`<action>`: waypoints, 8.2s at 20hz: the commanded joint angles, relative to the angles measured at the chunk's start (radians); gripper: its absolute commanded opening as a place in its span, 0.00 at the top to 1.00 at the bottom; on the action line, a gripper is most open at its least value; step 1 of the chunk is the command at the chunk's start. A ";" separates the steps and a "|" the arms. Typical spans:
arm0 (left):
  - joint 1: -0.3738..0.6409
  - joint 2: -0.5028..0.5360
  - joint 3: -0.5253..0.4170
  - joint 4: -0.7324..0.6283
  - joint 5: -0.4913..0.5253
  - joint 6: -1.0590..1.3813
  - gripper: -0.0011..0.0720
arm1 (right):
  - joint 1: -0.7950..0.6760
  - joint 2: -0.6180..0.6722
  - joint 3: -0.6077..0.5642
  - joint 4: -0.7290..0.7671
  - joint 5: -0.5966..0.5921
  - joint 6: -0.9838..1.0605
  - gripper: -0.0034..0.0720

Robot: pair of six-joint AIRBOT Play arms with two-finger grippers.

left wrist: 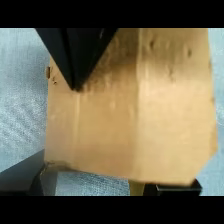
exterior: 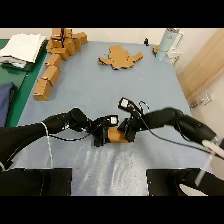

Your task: Fold the box.

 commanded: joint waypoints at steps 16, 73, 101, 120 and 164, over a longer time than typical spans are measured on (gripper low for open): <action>0.000 -0.001 0.000 0.000 0.000 0.000 0.43 | 0.453 0.178 -0.177 -0.886 0.199 0.552 0.63; 0.000 0.000 0.000 0.000 0.000 0.000 0.43 | 0.453 0.172 -0.156 -0.991 0.209 0.551 0.60; 0.000 -0.001 0.000 0.000 0.000 0.000 0.43 | 0.446 0.072 -0.148 -0.970 0.227 0.551 0.49; 0.000 0.000 0.000 0.000 0.000 0.000 0.43 | 0.446 0.112 -0.125 -0.980 0.208 0.552 0.66; 0.000 -0.001 0.000 0.000 0.000 0.000 0.43 | 0.430 0.126 -0.132 -0.826 0.126 0.546 0.74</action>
